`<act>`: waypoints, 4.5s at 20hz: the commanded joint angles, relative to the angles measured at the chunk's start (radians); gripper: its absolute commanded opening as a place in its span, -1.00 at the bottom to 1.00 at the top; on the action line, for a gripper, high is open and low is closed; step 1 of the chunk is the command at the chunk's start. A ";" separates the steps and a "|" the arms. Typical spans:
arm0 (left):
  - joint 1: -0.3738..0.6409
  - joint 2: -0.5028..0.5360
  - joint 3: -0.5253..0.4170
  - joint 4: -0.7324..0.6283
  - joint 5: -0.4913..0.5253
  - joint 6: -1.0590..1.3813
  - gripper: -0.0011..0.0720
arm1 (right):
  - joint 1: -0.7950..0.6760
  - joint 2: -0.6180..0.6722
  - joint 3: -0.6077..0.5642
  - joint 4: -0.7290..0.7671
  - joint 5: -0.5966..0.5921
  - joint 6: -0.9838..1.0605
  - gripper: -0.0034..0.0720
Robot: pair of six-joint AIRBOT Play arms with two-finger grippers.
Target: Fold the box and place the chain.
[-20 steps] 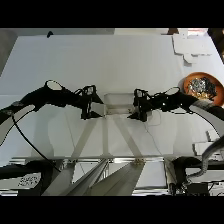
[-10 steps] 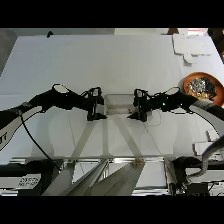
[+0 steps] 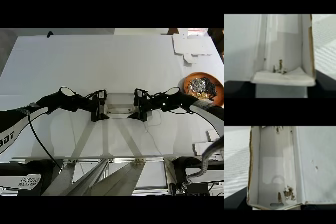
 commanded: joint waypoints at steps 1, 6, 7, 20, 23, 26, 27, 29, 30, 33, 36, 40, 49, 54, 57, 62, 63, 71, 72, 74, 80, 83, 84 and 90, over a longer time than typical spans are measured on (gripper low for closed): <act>-0.005 -0.002 0.000 -0.007 0.030 -0.009 -0.08 | 0.000 0.000 0.001 -0.001 0.006 0.000 0.53; -0.008 -0.002 0.000 0.000 0.026 -0.009 -0.21 | 0.000 0.000 0.001 -0.001 0.006 0.000 0.53; -0.008 -0.002 0.000 0.000 0.026 -0.009 -0.21 | 0.000 0.000 0.001 -0.001 0.006 0.000 0.53; -0.008 -0.002 0.000 0.000 0.026 -0.009 -0.21 | 0.000 0.000 0.001 0.004 0.005 0.000 0.53; -0.008 -0.002 0.000 0.000 0.026 -0.009 -0.21 | 0.000 0.000 0.001 0.011 -0.001 0.009 0.59; -0.008 -0.002 0.000 0.000 0.026 -0.009 -0.21 | -0.001 0.011 0.001 -0.005 -0.014 0.008 1.00; -0.008 -0.002 0.000 0.000 0.026 -0.009 -0.21 | -0.001 0.025 0.001 -0.027 -0.013 0.008 1.00; -0.008 -0.002 0.000 0.000 0.026 -0.009 -0.21 | -0.001 0.065 0.001 -0.126 -0.014 0.014 1.00; -0.008 -0.002 0.000 0.000 0.026 -0.009 -0.21 | -0.001 0.089 0.001 -0.182 -0.017 0.051 1.00; -0.008 -0.002 0.000 0.000 0.026 -0.009 -0.21 | -0.001 0.159 0.001 -0.340 -0.035 0.199 1.00; -0.008 -0.002 0.000 0.000 0.026 -0.009 -0.21 | -0.001 0.220 0.001 -0.487 -0.035 0.335 1.00; -0.008 -0.002 0.000 0.000 0.026 -0.009 -0.21 | -0.001 0.296 0.001 -0.521 -0.018 0.562 0.20; -0.008 -0.002 0.000 0.000 0.026 -0.009 -0.21 | 0.000 0.340 0.001 0.010 -0.236 0.613 -0.90; -0.008 -0.002 0.000 0.000 0.026 -0.009 -0.21 | 0.000 0.156 0.001 0.156 -0.369 0.613 -0.90; -0.008 -0.002 0.000 0.000 0.026 -0.009 -0.21 | 0.000 0.085 0.001 0.156 -0.350 0.613 -0.90; -0.008 -0.002 0.000 0.000 0.026 -0.009 -0.21 | -0.001 0.196 0.002 0.082 -0.253 0.609 -0.80; -0.008 -0.002 0.000 0.000 0.026 -0.009 -0.21 | -0.001 0.238 0.002 0.006 -0.226 0.610 -0.50; -0.008 -0.002 0.000 0.000 0.026 -0.009 -0.21 | -0.001 0.438 0.002 -0.633 -0.073 0.613 -0.18; -0.008 -0.002 0.000 0.000 0.026 -0.009 -0.21 | -0.001 0.427 0.002 -0.640 -0.060 0.612 -0.13; -0.008 -0.002 0.000 0.000 0.026 -0.009 -0.21 | 0.000 0.393 0.002 -0.594 -0.057 0.572 -0.09; -0.008 -0.002 0.000 0.000 0.026 -0.009 -0.21 | 0.006 0.289 0.002 -0.470 -0.061 0.450 -0.09; -0.008 -0.002 0.000 0.000 0.026 -0.009 -0.21 | 0.067 0.272 0.002 -0.421 -0.113 0.361 -0.10; -0.008 -0.002 0.000 0.000 0.026 -0.009 -0.21 | 0.091 0.272 0.002 -0.421 -0.154 0.361 -0.10; -0.008 -0.002 0.000 0.000 0.026 -0.009 -0.21 | 0.156 0.272 0.002 -0.428 -0.248 0.350 -0.51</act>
